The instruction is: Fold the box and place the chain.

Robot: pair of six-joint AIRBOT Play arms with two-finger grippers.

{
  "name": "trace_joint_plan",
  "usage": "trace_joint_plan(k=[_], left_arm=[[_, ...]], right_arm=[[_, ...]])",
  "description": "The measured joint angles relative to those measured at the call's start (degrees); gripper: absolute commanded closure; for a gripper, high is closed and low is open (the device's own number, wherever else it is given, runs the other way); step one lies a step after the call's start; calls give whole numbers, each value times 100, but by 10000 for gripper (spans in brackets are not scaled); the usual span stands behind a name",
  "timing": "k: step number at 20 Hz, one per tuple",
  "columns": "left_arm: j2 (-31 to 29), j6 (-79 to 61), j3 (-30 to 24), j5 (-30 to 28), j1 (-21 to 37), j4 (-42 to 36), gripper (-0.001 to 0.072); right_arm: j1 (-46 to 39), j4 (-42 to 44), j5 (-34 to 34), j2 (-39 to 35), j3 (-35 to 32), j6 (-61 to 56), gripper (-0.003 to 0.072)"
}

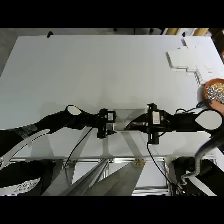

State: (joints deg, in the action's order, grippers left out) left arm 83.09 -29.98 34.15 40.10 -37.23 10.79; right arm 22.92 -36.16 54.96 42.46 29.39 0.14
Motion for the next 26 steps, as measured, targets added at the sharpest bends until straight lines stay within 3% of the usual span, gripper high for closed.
trace_joint_plan(k=[1,8,13,16,20,26], left_arm=[[0,0,0,0,0,0,435],[0,0,0,0,0,0,435],[0,0,0,0,0,0,435],[0,0,0,0,0,0,435],[0,0,0,2,0,0,435],[0,0,0,2,0,0,435]], right_arm=[[90,-55,-138,52,-2,-11,497],[289,-1130,-693,-52,-4,-323,508],[229,-2911,-533,-341,-4,-1021,508],[-210,-3497,-317,-356,-4,-1207,509],[-914,-3600,-164,-92,-2,-787,508],[-1248,-2997,-160,1106,0,498,507]])
